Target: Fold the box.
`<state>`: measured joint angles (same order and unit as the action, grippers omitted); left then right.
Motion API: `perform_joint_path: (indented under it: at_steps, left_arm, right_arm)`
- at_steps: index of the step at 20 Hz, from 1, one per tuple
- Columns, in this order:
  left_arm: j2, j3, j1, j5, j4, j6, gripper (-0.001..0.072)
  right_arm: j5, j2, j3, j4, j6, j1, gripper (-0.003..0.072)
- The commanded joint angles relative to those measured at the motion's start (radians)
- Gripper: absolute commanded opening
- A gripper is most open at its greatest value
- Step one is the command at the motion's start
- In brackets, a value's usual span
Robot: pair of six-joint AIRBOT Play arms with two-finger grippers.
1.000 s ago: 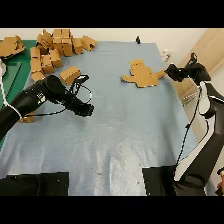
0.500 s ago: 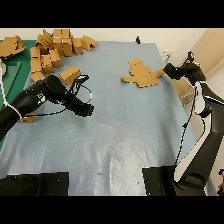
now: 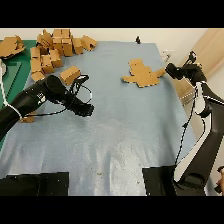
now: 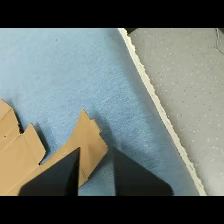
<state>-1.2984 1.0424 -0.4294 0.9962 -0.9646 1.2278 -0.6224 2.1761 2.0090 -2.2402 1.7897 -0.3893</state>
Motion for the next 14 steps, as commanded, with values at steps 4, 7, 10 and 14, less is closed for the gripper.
perform_joint_path:
  at_steps: [4,7,10,14]
  left_arm:
    - [0.000,0.001,0.000,0.000,0.000,0.000,0.0010]
    - [0.000,0.001,0.000,0.000,0.000,0.000,0.0009]
    - [0.000,0.001,0.000,0.000,0.000,0.000,0.0009]
    - [0.000,0.001,0.000,0.000,0.000,0.000,0.0009]
  right_arm:
    - [0.012,0.017,0.001,-0.009,0.008,0.016,0.0273]
    - [-0.003,0.017,0.001,-0.009,0.038,0.032,0.0193]
    - [-0.034,0.016,0.007,-0.014,0.044,0.040,0.0140]
    - [-0.143,0.003,0.032,-0.023,0.050,0.041,0.0007]
